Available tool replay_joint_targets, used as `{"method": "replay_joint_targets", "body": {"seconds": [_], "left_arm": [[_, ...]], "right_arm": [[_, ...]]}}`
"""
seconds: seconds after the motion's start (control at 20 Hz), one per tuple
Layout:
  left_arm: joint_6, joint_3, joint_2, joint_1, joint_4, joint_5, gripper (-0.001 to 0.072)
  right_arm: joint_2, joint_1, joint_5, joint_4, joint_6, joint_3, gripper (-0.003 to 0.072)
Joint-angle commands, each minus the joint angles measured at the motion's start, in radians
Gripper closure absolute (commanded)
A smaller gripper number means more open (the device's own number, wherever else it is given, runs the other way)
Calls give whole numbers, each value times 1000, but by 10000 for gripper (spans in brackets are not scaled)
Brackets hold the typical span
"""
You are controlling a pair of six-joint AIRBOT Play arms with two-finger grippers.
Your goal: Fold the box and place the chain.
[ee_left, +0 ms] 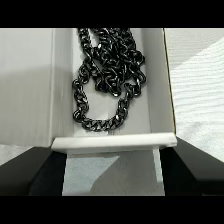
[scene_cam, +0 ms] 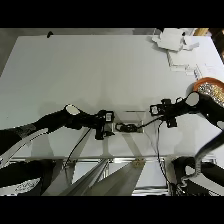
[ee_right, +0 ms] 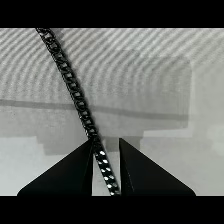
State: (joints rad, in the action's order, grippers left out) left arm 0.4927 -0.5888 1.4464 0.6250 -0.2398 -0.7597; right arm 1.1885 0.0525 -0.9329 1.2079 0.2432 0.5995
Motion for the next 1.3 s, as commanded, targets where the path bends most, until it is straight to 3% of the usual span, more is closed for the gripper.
{"method": "replay_joint_targets", "body": {"seconds": [0.0,0.55,1.15,1.25], "left_arm": [[0,0,0,0,0,0,437],[0,0,0,0,0,0,437],[0,0,0,0,0,0,437],[0,0,0,0,0,0,437]], "right_arm": [[9,-1,6,-12,10,-3,512],[-70,11,-26,-18,9,-12,522],[-12,11,-46,-39,9,-39,522],[-2,11,-47,-39,9,-39,558]]}}
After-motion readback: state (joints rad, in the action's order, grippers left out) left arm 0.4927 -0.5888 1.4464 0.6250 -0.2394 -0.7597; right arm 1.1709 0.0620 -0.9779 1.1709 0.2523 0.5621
